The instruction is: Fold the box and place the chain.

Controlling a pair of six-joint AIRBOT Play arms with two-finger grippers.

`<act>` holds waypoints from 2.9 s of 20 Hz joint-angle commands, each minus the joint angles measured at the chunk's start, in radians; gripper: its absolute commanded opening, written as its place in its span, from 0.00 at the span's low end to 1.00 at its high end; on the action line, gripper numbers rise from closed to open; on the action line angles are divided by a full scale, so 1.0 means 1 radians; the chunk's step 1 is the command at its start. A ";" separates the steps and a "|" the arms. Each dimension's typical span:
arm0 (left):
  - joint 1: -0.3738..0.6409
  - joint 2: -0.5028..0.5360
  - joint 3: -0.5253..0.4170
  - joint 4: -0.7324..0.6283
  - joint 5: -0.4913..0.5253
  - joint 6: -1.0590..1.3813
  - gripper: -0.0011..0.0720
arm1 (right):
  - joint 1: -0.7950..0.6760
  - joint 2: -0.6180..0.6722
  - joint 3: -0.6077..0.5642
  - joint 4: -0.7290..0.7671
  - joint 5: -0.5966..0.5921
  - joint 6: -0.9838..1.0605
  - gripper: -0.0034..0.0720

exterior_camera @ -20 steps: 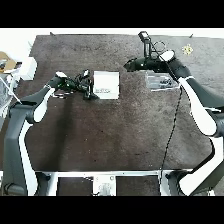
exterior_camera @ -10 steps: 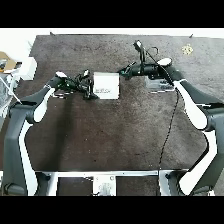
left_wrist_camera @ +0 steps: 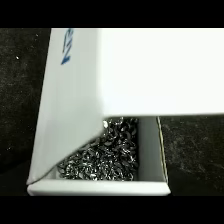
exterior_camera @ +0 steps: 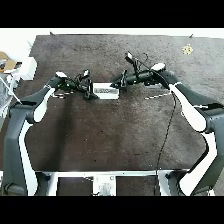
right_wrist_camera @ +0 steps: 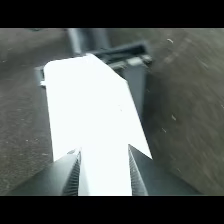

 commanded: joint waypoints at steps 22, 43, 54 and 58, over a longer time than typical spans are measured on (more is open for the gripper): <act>-0.001 0.000 0.000 0.000 0.000 0.000 0.50 | 0.072 0.001 -0.005 -0.139 -0.142 -0.198 0.30; 0.000 0.000 0.000 0.000 0.000 0.000 0.50 | 0.066 -0.020 -0.005 0.058 -0.023 -0.093 0.05; 0.000 0.000 0.000 0.000 0.000 0.000 0.50 | 0.042 -0.058 -0.005 -0.124 -0.045 -0.060 0.04; 0.000 0.000 0.000 0.000 0.000 0.000 0.50 | 0.043 -0.002 -0.005 0.010 -0.044 -0.123 0.04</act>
